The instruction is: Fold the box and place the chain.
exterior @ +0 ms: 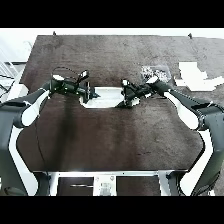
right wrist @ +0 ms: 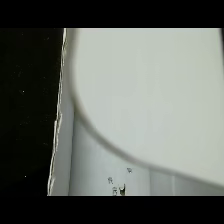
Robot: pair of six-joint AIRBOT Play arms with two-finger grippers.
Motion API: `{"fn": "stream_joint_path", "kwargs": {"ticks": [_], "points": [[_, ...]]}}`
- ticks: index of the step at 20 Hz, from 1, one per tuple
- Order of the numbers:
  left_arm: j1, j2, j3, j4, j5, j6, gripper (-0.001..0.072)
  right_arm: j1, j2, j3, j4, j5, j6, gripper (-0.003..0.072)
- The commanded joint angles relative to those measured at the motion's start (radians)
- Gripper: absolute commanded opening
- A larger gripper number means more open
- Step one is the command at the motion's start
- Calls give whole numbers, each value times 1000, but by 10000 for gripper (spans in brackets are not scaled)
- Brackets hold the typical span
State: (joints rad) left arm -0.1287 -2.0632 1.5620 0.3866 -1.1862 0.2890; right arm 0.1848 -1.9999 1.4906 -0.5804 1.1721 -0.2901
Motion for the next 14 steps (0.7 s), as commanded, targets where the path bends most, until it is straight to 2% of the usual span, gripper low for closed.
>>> {"fn": "stream_joint_path", "kwargs": {"ticks": [1,14], "points": [[1,1,0,0,0,0,19,0,-1,1,1,0,2,578],[1,1,0,0,0,0,19,-8,-1,-17,22,1,55,579]]}}
